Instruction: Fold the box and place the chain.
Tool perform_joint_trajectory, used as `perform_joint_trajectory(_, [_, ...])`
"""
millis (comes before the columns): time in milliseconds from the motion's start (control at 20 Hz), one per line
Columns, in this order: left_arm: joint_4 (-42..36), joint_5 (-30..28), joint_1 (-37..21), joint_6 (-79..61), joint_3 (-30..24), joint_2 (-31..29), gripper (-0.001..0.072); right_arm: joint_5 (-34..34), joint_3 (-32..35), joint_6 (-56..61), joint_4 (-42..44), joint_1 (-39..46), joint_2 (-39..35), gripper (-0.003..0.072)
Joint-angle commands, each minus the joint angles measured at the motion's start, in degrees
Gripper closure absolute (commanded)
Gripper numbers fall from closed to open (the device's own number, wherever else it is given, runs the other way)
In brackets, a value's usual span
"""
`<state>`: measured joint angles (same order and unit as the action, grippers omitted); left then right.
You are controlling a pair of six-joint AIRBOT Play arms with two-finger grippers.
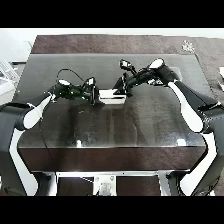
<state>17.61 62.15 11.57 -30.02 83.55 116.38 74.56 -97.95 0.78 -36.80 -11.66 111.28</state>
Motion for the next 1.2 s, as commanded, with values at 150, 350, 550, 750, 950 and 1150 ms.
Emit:
perform_joint_trajectory(150, [-0.02, 0.02, 0.04, 0.0, 0.0, 0.0, 0.0179, 0.68, 2.27, 0.02, 0.2, -0.28, -0.02, 0.0342])
perform_joint_trajectory(350, [-0.02, -0.02, 0.04, 0.0, 0.0, 0.0, 0.0179, 2.54, 3.72, -1.57, 2.32, 0.02, -0.02, 0.0342])
perform_joint_trajectory(550, [-0.02, 0.0, 0.04, 0.0, 0.0, 0.0, 0.0179, 3.3, 5.7, -5.66, 6.62, 1.16, -0.02, 0.0342])
perform_joint_trajectory(750, [-0.02, -0.02, 0.04, 0.0, 0.0, 0.0, 0.0179, 3.54, 6.38, -6.01, 7.87, 2.36, 0.02, 0.0341])
perform_joint_trajectory(950, [-0.02, -0.04, 0.04, 0.0, 0.0, 0.0, 0.0179, 4.66, 6.38, -6.91, 9.09, 2.58, 0.02, 0.0344])
perform_joint_trajectory(1150, [-0.02, -0.04, 0.04, 0.0, 0.0, 0.0, 0.0179, 4.98, 6.36, -7.5, 14.19, 3.26, 0.02, 0.0515])
